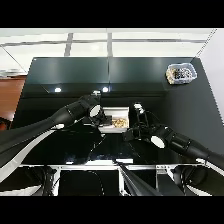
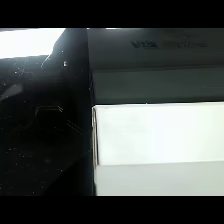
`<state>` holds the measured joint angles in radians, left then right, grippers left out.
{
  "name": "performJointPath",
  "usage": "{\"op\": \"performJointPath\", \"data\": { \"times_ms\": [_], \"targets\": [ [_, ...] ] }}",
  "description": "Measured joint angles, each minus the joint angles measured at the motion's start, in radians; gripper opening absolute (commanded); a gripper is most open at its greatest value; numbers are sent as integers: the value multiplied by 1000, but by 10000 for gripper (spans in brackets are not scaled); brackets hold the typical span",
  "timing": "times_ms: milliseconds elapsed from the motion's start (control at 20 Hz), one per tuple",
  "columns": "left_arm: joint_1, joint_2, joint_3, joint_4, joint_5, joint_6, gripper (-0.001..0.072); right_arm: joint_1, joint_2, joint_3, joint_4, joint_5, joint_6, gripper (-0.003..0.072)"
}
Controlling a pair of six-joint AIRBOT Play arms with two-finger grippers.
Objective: Fold the box and place the chain.
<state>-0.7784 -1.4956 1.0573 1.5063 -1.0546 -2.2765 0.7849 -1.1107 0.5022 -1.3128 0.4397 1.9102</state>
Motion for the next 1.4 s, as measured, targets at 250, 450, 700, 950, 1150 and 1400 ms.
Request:
{"op": "performJointPath", "data": {
  "times_ms": [250, 450, 700, 950, 1150, 1400],
  "targets": [
    [0, 0, 0, 0, 0, 0, 32, 0, 0, 3, 1, 13, -15, 13],
    [0, 0, 0, 0, 0, 0, 32, 0, 5, 21, 1, 52, -33, 13],
    [0, 0, 0, 1, -1, 0, 32, 0, 89, 31, -3, 142, -56, 13],
    [0, 0, 0, 0, -1, 0, 32, 0, 244, 38, 5, 211, -63, 12],
    [0, 0, 0, 0, -1, 0, 32, -2, 334, 101, 32, 221, -63, 13],
    [0, 0, 0, 0, -1, 0, 32, -31, 353, 184, 94, 145, -62, 14]
  ]
}}
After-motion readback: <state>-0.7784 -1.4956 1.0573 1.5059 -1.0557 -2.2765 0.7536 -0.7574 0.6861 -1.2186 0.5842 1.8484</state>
